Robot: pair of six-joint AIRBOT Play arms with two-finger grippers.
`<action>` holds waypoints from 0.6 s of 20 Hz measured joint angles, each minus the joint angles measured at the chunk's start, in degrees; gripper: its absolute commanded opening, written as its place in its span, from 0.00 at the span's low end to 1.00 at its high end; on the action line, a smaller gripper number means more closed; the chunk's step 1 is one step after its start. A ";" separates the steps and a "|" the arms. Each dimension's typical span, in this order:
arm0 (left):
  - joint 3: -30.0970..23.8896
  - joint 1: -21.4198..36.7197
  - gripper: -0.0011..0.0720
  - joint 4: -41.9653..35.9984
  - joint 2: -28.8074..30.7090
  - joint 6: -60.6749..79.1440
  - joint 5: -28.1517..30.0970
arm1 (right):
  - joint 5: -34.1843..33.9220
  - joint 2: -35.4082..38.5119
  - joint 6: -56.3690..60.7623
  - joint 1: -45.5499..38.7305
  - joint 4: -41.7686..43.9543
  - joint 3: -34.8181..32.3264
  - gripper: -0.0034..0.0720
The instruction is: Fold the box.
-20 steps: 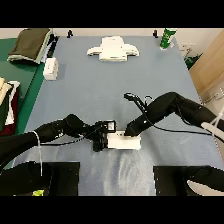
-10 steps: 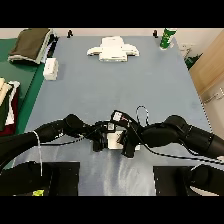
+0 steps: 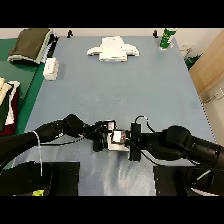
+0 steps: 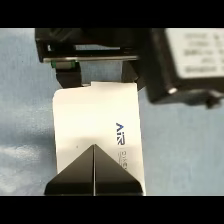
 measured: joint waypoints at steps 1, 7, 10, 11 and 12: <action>0.00 0.00 0.69 0.00 0.00 0.00 -0.02 | 1.62 1.33 0.02 0.63 -1.25 -1.40 0.07; 0.00 0.00 0.69 0.00 0.00 0.00 -0.02 | 7.02 5.29 0.00 2.73 -6.21 -6.54 0.28; 0.00 0.00 0.69 0.00 0.00 0.00 -0.02 | 8.55 5.79 0.00 2.99 -7.48 -7.28 0.33; 0.00 0.00 0.69 0.02 0.00 0.02 0.00 | 8.83 5.84 0.00 3.04 -7.72 -7.39 0.54; 0.00 0.00 0.69 0.02 0.00 0.02 -0.02 | 9.05 5.88 -0.02 3.04 -8.09 -7.50 0.69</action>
